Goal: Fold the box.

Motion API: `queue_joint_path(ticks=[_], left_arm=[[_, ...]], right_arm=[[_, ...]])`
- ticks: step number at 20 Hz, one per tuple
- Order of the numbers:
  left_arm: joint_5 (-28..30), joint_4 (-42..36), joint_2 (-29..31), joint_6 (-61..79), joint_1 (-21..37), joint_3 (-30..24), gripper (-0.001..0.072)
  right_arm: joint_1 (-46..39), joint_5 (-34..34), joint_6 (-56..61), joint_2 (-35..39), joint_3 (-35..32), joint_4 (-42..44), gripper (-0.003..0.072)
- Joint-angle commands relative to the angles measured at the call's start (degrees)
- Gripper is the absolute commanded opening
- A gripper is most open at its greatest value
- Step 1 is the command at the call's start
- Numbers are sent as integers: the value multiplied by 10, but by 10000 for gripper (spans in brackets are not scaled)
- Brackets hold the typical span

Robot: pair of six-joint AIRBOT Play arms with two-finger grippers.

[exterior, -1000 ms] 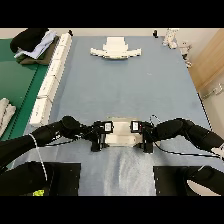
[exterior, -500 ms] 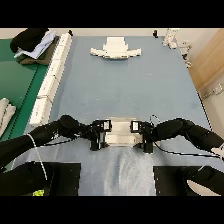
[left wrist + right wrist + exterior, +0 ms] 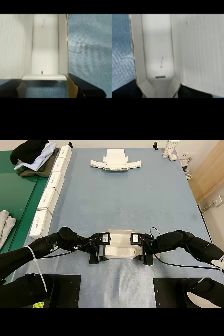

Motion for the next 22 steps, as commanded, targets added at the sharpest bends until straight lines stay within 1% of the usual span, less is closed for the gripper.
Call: queue_joint_path(ticks=[1,5,12,13,14,22], left_arm=[[-1,0,0,1,1,0,683],[29,-4,-2,1,-17,0,683],[32,-4,-3,1,-20,1,681],[32,-4,-3,0,-20,1,613],[32,-4,-3,1,-20,0,474],[32,-4,-3,0,-20,0,468]], right_arm=[[0,0,1,0,1,0,518],[0,0,1,0,1,0,517],[0,0,1,0,1,0,517],[0,0,1,0,1,0,517],[0,0,1,0,1,0,517],[0,0,1,0,1,0,517]])
